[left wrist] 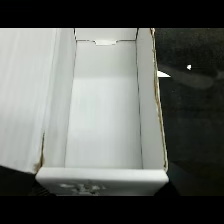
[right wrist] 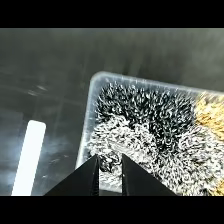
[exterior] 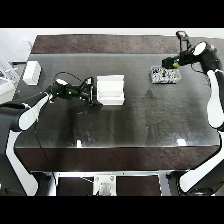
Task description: Fold the box and place the chain.
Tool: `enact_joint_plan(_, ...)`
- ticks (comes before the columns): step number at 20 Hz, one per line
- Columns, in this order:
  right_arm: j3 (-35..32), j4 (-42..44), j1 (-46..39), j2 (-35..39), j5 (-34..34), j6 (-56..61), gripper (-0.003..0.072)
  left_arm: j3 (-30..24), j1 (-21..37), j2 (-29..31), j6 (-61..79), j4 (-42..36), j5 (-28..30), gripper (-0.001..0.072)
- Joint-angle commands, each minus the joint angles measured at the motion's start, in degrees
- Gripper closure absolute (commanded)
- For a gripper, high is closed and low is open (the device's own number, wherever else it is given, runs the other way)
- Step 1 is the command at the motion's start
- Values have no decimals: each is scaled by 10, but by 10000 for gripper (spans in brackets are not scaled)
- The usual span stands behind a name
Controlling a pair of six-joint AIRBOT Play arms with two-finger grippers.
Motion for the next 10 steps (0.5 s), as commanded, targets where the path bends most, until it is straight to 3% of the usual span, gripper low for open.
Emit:
enact_joint_plan(1, 4, 1, 5, 54, 54, 0, 684, 0, 0, 0, 0, 0, 0, 152)
enact_joint_plan(5, 4, 1, 35, 146, 95, 0, 684, 0, 0, 0, 0, 0, 0, 152)
enact_joint_plan(10, 4, 0, 91, 261, 96, -5, 684, 0, 0, 0, 0, 0, 0, 152)
